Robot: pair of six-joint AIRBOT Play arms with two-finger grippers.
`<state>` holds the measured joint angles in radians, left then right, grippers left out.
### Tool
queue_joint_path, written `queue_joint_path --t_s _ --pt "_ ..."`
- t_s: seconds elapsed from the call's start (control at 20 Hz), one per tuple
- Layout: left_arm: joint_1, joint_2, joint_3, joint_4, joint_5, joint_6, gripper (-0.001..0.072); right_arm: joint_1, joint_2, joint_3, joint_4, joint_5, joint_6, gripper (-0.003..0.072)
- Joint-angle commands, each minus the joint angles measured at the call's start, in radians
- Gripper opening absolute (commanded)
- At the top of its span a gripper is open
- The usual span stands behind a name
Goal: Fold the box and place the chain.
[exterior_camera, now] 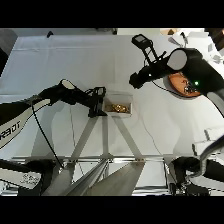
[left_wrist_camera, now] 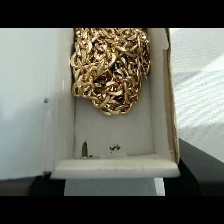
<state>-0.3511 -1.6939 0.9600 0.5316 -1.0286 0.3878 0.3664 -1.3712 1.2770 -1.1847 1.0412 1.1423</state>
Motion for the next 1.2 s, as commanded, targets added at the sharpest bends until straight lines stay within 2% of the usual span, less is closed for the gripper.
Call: queue_joint_path --t_s 0.0,0.25,0.5,0.8,1.0,1.15 --pt "0.0 0.0 0.0 0.0 0.0 0.0 0.0141 -0.062 -0.108 0.024 0.253 0.117 -0.233 0.0395" --pt "0.0 0.0 0.0 0.0 0.0 0.0 0.0141 -0.006 -0.202 0.024 0.324 0.172 -0.347 0.0402" --pt "0.0 0.0 0.0 0.0 0.0 0.0 0.0141 0.06 -0.193 0.023 0.301 0.166 -0.484 0.0402" --pt "0.0 0.0 0.0 0.0 0.0 0.0 0.0141 0.166 -0.164 0.008 0.067 0.066 -0.497 0.0402" --pt "0.0 0.0 0.0 0.0 0.0 0.0 0.0141 0.232 -0.147 -0.024 0.032 -0.033 -0.497 0.0401" --pt "0.0 0.0 0.0 0.0 0.0 0.0 0.0141 0.259 -0.141 -0.025 0.006 -0.049 -0.492 0.0397"
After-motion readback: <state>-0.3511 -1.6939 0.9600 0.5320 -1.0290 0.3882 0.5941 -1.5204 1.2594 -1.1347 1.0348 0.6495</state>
